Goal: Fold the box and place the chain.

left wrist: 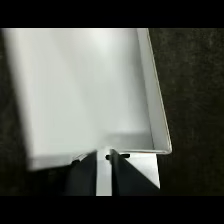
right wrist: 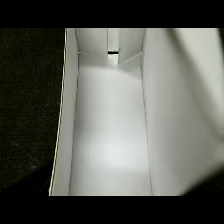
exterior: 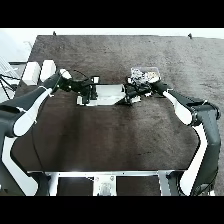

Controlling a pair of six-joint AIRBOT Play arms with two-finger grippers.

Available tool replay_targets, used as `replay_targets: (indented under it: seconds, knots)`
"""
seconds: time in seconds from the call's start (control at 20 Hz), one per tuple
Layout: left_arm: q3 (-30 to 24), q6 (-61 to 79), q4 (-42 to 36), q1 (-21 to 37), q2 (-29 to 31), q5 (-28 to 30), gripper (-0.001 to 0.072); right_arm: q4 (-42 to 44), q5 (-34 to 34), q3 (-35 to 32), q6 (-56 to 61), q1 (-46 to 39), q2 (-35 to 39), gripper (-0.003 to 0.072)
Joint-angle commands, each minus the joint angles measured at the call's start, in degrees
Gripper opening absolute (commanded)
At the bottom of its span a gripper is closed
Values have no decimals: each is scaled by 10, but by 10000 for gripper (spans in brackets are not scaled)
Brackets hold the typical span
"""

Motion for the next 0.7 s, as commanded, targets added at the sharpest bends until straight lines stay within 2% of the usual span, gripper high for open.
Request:
replay_targets:
  seconds: [0.0,0.05,0.25,0.55,0.65]
  knots:
    - [2,2,-8,28,1,-59,105,-1,2,0,1,0,0,477]
    - [2,2,-11,35,2,-73,22,-1,2,0,1,0,0,477]
    - [2,-57,-49,65,24,-92,16,-1,2,0,1,0,0,477]
    - [-17,-315,-64,109,118,-63,15,-1,2,0,1,0,0,477]
    - [-33,-388,-68,132,137,-73,16,-1,2,0,1,0,0,477]
